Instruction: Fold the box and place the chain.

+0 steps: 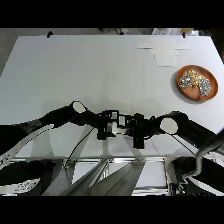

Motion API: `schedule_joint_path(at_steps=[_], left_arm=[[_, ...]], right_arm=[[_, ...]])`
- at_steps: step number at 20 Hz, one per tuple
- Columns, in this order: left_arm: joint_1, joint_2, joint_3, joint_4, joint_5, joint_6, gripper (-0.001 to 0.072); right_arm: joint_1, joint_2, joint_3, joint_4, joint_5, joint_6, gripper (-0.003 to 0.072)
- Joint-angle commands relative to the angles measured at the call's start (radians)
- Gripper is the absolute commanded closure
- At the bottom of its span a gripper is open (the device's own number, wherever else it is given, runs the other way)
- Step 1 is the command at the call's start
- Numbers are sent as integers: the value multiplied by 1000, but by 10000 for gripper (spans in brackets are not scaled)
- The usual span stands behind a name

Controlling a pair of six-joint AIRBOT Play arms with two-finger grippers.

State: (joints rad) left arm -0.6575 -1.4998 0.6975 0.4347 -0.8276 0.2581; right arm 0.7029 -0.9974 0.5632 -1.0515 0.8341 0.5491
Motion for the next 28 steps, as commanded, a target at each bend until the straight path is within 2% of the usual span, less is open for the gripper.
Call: schedule_joint_path(at_steps=[1,3,7,11,14,18,21,25,26,27,28], left_arm=[[1,1,0,3,0,4,540],[1,1,0,3,0,4,540],[1,1,0,3,0,4,540],[1,1,0,3,0,4,540],[1,1,0,3,0,4,540],[1,1,0,3,0,4,540],[1,1,0,-2,1,4,540],[1,1,0,-26,1,6,550],[1,1,1,-27,1,5,649],[2,5,1,-27,2,4,705],[2,16,1,-26,5,4,705]], right_arm=[[-1,64,13,0,5,21,666],[-1,116,17,-30,14,67,666],[-1,164,17,-201,89,241,666],[-1,164,17,-459,170,523,666],[-16,164,17,-652,156,693,667],[-267,145,17,-644,149,837,668],[-498,135,17,-555,154,842,668],[-663,135,17,-453,152,838,667],[-669,135,17,-453,153,838,667],[-669,135,17,-453,153,838,667],[-669,135,17,-441,154,838,667]])
